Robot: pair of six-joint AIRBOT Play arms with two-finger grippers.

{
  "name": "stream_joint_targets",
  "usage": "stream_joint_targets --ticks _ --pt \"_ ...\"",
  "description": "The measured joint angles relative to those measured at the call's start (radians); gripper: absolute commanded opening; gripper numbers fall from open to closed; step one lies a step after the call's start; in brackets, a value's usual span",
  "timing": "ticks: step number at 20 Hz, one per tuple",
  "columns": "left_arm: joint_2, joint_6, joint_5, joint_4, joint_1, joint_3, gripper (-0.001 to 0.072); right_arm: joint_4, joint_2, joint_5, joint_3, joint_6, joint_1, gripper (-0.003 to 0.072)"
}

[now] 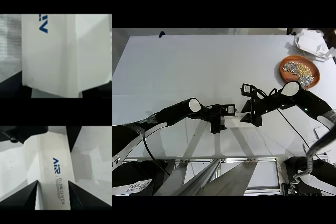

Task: Fold the box and place the chain.

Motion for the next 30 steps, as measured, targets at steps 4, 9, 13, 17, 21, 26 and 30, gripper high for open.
stream_joint_targets --ticks 4,9,13,17,21,26,30 --pt "0.0 -0.002 0.0 0.0 0.0 0.0 0.027 0.002 0.0 -0.021 0.0 0.0 0.0 0.0378" --pt "0.0 -0.002 0.0 -0.001 0.0 0.0 0.027 0.002 0.0 -0.047 0.0 0.001 0.0 0.0378" --pt "0.0 -0.001 0.0 -0.001 0.0 0.0 0.027 0.0 0.0 -0.052 -0.001 0.002 0.0 0.0378" --pt "0.0 0.0 0.0 0.0 0.0 0.0 0.027 -0.003 0.0 -0.049 -0.003 0.003 0.002 0.0378" --pt "0.0 0.001 0.0 0.0 0.0 0.0 0.027 -0.027 0.0 -0.056 -0.008 0.003 0.026 0.0378" --pt "0.0 0.0 0.0 0.0 0.0 0.0 0.027 -0.064 0.0 -0.074 -0.013 0.032 0.037 0.0378" --pt "0.0 -0.001 0.0 -0.001 0.0 0.0 0.027 -0.081 0.001 -0.096 -0.028 0.049 0.039 0.0381"
